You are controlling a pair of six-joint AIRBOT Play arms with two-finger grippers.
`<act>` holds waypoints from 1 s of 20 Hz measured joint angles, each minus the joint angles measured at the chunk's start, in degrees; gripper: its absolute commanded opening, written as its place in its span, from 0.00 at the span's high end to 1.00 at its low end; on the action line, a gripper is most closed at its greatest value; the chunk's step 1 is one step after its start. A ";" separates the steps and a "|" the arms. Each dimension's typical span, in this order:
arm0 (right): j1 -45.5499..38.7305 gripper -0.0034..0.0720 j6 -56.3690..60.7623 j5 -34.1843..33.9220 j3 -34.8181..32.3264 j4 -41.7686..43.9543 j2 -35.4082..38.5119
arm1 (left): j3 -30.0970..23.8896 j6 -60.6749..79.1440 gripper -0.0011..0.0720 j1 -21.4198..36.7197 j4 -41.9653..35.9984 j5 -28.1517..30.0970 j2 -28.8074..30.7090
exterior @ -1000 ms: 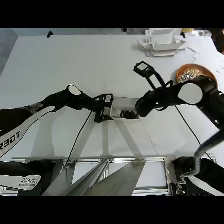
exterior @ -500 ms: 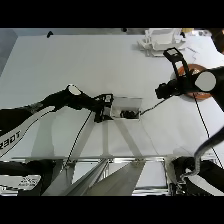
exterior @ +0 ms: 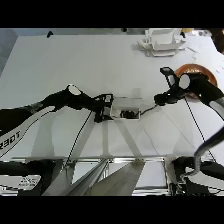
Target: Fold the box and place the chain.
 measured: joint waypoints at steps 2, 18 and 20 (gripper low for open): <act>-0.07 0.50 0.07 -0.66 -0.11 -0.09 -1.64 | 0.00 0.00 0.64 0.00 0.00 0.00 0.00; -0.15 0.93 1.64 -3.21 -0.22 -1.40 -4.63 | 0.00 0.00 0.64 0.00 0.00 0.00 0.00; -0.07 0.93 1.46 -2.23 -0.24 -0.68 -2.64 | 0.00 0.02 0.64 0.00 0.00 0.00 0.00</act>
